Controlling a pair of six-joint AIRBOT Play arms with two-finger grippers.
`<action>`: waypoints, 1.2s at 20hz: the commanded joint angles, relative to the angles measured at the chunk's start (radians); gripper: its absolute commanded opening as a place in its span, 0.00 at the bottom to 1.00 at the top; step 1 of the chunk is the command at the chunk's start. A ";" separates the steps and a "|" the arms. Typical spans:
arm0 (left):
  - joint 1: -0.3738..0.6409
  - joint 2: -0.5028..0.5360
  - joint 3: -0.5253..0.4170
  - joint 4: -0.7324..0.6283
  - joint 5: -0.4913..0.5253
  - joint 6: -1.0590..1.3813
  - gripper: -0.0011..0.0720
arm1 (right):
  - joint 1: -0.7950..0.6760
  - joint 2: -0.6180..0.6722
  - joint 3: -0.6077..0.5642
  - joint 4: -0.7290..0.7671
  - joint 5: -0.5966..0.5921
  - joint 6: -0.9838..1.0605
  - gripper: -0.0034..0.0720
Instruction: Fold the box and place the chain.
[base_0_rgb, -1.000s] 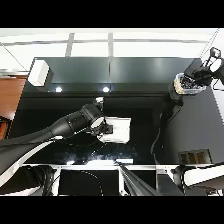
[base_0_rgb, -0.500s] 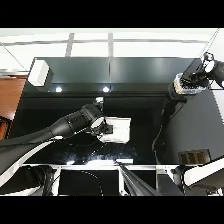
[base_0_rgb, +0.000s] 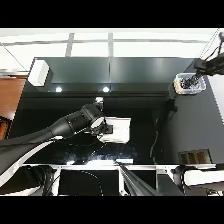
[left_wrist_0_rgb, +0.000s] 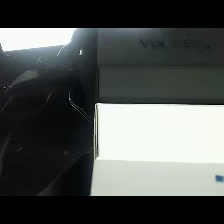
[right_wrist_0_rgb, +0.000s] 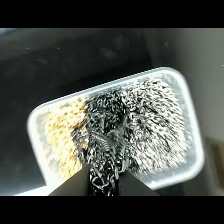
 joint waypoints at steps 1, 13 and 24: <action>0.000 0.000 0.000 0.000 -0.001 0.000 0.05 | 0.002 0.157 0.004 0.009 0.069 -0.071 0.06; 0.000 0.000 0.000 0.000 -0.002 0.000 0.05 | 0.061 0.570 0.003 0.334 0.235 -0.242 0.05; 0.000 0.000 0.000 0.000 -0.002 0.000 0.05 | 0.067 0.762 -0.126 0.659 0.336 -0.290 0.05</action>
